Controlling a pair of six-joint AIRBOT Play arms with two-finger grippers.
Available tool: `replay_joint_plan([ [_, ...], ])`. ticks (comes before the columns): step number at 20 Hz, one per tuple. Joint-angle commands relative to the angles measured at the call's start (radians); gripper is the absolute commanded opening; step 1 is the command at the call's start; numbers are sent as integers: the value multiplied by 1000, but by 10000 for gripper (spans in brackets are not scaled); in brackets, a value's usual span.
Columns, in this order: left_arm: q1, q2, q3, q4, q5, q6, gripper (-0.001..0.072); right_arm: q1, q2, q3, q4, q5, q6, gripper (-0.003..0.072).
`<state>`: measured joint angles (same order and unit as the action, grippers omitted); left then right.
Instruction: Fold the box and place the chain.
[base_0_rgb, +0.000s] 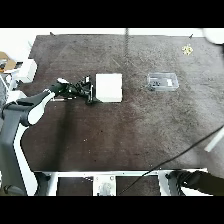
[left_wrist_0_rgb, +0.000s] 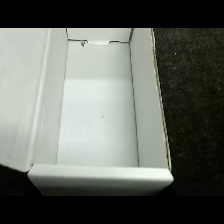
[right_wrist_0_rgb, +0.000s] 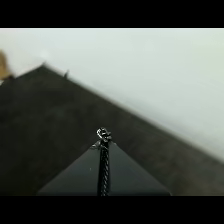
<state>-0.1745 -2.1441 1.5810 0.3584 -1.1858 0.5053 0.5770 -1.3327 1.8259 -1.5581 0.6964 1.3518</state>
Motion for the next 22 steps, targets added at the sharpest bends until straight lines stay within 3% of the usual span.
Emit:
replay_joint_plan([
  [1,1,1,1,0,0,0,292,8,-49,-164,170,-18,6,2],
  [6,1,1,1,0,0,0,293,3,-143,-462,234,-261,31,3],
  [7,1,1,1,0,0,0,292,-5,-156,-496,235,-271,42,62],
  [8,1,1,1,0,0,0,292,-19,-160,-512,235,-270,64,353],
  [9,1,1,1,0,0,0,292,-39,-157,-515,235,-256,64,438],
  [10,1,1,1,0,0,0,292,-63,-147,-515,235,-234,64,299],
  [11,1,1,1,0,0,0,292,-97,-129,-515,235,-197,66,207],
  [14,1,1,1,0,0,0,292,-243,-72,-546,217,-50,134,208],
  [16,1,1,1,0,0,0,292,-354,-67,-593,209,-24,204,209],
  [18,1,1,1,0,0,0,292,-454,-88,-650,213,-26,251,234],
  [19,1,1,1,0,0,0,292,-489,-107,-672,220,-35,262,292],
  [22,1,1,1,0,0,0,292,-538,-195,-699,292,-116,266,305],
])
